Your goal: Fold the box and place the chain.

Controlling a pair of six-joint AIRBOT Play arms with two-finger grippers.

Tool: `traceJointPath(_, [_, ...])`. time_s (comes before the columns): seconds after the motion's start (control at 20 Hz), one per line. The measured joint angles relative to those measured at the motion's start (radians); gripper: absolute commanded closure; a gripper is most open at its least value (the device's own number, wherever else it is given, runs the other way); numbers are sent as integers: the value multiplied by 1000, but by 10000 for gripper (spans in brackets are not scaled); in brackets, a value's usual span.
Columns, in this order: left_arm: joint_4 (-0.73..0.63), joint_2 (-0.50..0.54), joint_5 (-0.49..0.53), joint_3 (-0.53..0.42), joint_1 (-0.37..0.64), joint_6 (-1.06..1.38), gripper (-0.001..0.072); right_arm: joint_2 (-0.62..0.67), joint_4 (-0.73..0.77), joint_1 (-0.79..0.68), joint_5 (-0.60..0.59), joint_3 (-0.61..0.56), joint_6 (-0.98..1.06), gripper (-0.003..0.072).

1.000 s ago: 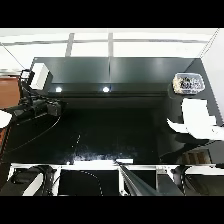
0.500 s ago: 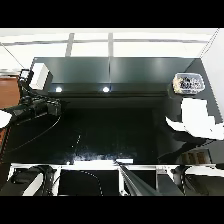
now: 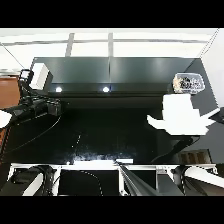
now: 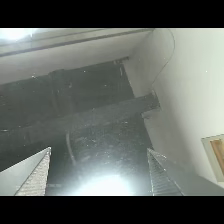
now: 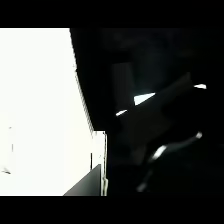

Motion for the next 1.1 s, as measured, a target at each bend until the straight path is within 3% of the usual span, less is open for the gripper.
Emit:
traceJointPath(0.4, [-42, -1, -40, -3, -23, 0, 1, 274, 453, 284, -51, -369, -37, 668])
traceJointPath(0.75, [-80, -61, -52, -8, -125, -18, 4, 476, 746, 719, -468, -659, -130, 670])
traceJointPath(0.95, [-174, -165, -52, -9, -153, -55, 3, 499, 805, 925, -655, -710, -172, 670])
traceJointPath(1.1, [-298, -284, -66, -9, -161, -65, 3, 504, 820, 1004, -725, -722, -184, 670])
